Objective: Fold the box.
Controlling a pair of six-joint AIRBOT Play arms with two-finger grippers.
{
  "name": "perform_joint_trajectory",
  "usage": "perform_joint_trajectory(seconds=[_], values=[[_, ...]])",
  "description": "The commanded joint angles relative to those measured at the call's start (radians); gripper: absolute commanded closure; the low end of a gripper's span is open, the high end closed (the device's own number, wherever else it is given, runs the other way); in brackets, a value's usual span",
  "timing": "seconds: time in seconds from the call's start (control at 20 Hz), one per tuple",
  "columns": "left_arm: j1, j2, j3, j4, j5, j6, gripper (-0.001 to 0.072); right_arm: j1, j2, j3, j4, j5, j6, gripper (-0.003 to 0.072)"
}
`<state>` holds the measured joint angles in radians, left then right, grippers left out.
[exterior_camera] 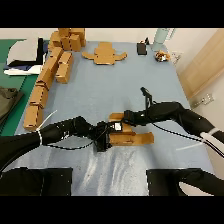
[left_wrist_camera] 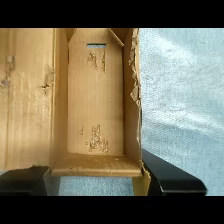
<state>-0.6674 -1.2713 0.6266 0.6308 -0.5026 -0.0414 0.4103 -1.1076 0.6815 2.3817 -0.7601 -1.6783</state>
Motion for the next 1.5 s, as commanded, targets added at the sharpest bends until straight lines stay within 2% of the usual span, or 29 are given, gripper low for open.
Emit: perform_joint_trajectory(seconds=[0.0,0.4,0.65,0.8,0.9,1.0,1.05,1.15,1.25,1.3,1.35,1.4,1.45], values=[[0.000,0.000,0.000,-0.002,-0.004,0.000,0.0237,0.035,-0.092,0.011,-0.014,0.022,-0.088,0.0681],[0.000,0.000,0.000,-0.002,-0.004,0.000,0.0238,0.086,-0.106,0.011,-0.108,0.057,-0.139,0.0681],[0.000,0.000,0.000,-0.002,-0.004,0.000,0.0237,0.086,-0.032,0.012,-0.154,0.078,-0.148,0.0682],[0.000,0.000,0.000,-0.002,-0.004,0.000,0.0238,0.086,0.072,0.012,-0.243,0.035,-0.145,0.0682],[0.000,0.000,0.000,-0.002,-0.004,0.000,0.0237,0.086,0.188,0.012,-0.420,-0.063,-0.052,0.0682],[0.000,0.000,0.000,-0.002,-0.004,0.000,0.0237,0.086,0.313,0.011,-0.559,-0.227,0.053,0.0682],[0.000,0.000,0.000,-0.002,-0.004,0.000,0.0237,0.087,0.383,0.008,-0.576,-0.325,0.071,0.0682],[0.000,0.000,0.000,-0.002,-0.004,0.000,0.0238,0.091,0.510,-0.023,-0.509,-0.462,0.038,0.0682],[0.000,0.000,0.000,-0.002,-0.004,0.000,0.0237,0.095,0.597,-0.093,-0.404,-0.544,-0.174,0.0680],[0.000,0.000,0.000,-0.002,-0.004,0.000,0.0237,0.095,0.618,-0.131,-0.408,-0.554,-0.242,0.0661],[0.000,0.000,0.000,-0.002,-0.004,0.000,0.0237,0.095,0.622,-0.167,-0.446,-0.541,-0.289,0.0451],[0.000,0.000,0.000,-0.002,-0.004,0.000,0.0237,0.095,0.618,-0.199,-0.501,-0.509,-0.332,0.0206],[0.000,0.000,0.000,-0.002,-0.005,0.000,0.0237,0.095,0.600,-0.224,-0.559,-0.455,-0.379,0.0165]])
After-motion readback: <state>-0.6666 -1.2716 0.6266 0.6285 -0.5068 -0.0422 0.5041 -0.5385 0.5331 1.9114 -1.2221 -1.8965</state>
